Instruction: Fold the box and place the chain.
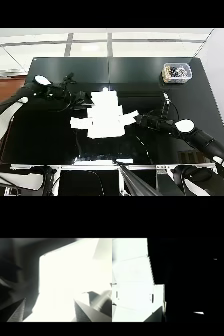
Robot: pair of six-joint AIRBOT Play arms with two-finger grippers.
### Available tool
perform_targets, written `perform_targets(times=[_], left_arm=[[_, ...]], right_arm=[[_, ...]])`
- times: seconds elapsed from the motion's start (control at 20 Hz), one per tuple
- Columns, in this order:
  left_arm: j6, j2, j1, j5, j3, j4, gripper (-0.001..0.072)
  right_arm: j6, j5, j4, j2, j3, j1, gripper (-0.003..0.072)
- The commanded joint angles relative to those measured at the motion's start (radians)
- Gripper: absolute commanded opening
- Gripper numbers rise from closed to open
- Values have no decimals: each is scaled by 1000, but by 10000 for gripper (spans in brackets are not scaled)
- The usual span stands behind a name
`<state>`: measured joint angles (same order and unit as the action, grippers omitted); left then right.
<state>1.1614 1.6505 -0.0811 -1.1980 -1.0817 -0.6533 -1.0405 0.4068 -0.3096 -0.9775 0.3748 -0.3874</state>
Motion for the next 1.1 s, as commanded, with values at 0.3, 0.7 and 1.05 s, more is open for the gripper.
perform_targets(times=[0.3,0.7,1.05], left_arm=[[-329,249,-68,-384,-211,50,586],[-433,307,-68,-487,-314,-21,343],[-419,301,-68,-497,-336,-75,25]], right_arm=[[0,19,6,1,-3,-12,20],[1,45,-2,1,-3,-12,19],[1,37,-36,3,6,0,576]])
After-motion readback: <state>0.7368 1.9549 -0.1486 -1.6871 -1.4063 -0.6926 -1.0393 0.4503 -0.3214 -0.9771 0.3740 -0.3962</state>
